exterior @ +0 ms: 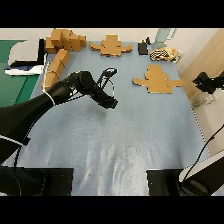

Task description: Fold the box.

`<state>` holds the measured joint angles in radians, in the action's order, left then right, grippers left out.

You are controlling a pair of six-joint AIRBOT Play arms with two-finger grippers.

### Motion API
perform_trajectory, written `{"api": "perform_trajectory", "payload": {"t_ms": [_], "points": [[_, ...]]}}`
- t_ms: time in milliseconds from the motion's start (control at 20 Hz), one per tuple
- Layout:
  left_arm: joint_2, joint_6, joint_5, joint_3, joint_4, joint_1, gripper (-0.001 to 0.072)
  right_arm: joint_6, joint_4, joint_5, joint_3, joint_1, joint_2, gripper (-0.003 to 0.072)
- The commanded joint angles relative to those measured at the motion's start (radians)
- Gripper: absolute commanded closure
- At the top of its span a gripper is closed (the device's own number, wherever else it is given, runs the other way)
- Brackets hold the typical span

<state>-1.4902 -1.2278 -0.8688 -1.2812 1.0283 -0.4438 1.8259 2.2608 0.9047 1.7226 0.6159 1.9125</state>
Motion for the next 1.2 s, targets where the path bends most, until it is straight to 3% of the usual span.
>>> {"api": "perform_trajectory", "payload": {"t_ms": [0,300,850,1050,1150], "points": [[-0.001,0.0,0.005,0.0,-0.006,0.001,0.0698,0.106,0.091,-0.008,0.084,-0.025,0.095,0.0291],[-0.001,0.0,0.004,0.0,-0.015,0.001,0.0698,0.097,0.077,0.008,0.213,-0.098,0.213,0.029],[-0.001,0.0,0.006,0.0,-0.014,0.002,0.0698,0.074,-0.02,-0.025,0.246,-0.092,0.224,0.029],[-0.001,0.0,0.006,0.0,-0.015,0.002,0.0698,0.076,-0.003,0.034,0.249,-0.092,0.224,0.0293],[-0.001,0.0,0.006,0.0,-0.015,0.001,0.0698,0.101,0.024,0.122,0.258,-0.092,0.224,0.038]]}}
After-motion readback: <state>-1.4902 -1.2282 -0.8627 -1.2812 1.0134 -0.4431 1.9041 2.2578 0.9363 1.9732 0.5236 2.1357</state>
